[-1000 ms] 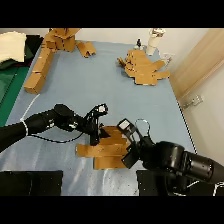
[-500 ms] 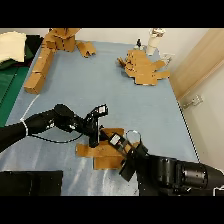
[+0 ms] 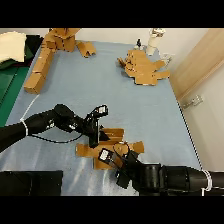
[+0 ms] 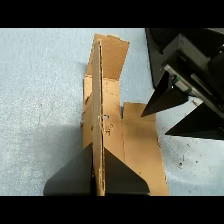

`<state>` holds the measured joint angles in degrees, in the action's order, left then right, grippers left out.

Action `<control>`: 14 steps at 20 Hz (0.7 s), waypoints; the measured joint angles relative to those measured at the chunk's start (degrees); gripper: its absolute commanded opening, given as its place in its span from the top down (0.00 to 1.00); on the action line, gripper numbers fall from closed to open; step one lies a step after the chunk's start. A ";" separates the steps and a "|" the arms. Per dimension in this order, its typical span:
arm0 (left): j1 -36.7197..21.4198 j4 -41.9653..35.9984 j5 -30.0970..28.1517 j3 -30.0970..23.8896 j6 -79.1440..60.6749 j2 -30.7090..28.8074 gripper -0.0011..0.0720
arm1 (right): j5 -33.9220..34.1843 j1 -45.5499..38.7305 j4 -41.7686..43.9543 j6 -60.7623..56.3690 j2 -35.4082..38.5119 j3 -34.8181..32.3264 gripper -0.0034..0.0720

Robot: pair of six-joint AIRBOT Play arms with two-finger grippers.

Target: Fold the box.

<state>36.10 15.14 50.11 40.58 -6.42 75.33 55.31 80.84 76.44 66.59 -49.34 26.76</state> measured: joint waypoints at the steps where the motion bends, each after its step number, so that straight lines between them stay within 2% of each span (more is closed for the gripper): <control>1: 0.00 0.04 0.00 0.00 0.00 0.00 0.97 | -0.57 0.11 -0.02 0.61 -0.37 -0.04 0.34; 6: 0.00 0.13 -0.02 0.00 0.02 0.00 0.97 | -1.79 0.13 -1.51 2.49 -2.19 -0.20 0.34; 11: 0.00 0.20 -0.07 0.00 0.02 0.00 0.97 | -1.95 0.24 -7.13 2.25 -4.42 0.20 0.34; 14: 0.07 0.39 -0.04 0.00 0.04 0.00 0.97 | 0.33 0.11 -11.15 1.62 -3.45 1.25 0.34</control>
<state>36.16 15.53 50.06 40.58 -6.37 75.33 55.64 80.95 65.30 68.20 -52.80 28.01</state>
